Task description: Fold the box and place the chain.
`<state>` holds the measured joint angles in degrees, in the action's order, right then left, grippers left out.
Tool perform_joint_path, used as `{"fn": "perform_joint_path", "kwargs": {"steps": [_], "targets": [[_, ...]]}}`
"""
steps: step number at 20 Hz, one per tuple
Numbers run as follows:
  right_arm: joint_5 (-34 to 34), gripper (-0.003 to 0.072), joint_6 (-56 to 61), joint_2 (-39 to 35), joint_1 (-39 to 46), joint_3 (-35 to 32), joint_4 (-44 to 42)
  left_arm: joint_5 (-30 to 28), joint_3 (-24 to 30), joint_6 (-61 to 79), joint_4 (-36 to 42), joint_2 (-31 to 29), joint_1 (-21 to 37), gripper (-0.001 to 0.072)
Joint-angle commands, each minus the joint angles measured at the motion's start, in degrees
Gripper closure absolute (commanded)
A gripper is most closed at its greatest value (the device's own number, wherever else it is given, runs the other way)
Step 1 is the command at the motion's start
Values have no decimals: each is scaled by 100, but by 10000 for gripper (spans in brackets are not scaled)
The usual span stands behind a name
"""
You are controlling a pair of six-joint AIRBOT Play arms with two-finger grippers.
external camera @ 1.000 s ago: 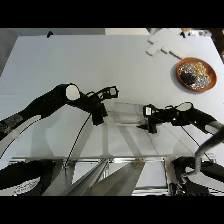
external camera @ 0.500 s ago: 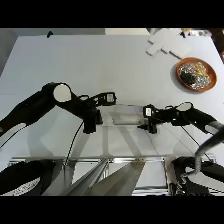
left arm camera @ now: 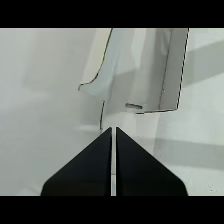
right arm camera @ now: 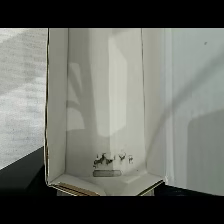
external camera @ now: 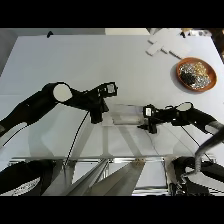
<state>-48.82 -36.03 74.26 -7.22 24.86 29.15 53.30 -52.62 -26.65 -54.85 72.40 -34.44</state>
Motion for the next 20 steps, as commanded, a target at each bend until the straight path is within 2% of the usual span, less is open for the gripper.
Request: {"fn": "perform_joint_path", "kwargs": {"steps": [1,2,9,12,16,20], "targets": [[-2,285,2,-4,2,7,0,431,0,50,37,417,17,682],[-2,285,2,-4,2,7,-2,551,0,52,20,466,24,701],[-2,284,2,-4,2,7,0,590,7,72,-498,623,15,697],[-2,285,2,-4,2,7,-2,579,15,83,-614,750,13,662],[-2,284,2,-4,2,7,-2,444,15,164,-673,896,11,361],[-2,284,2,-4,2,7,-2,22,15,874,-645,896,9,256]]}}
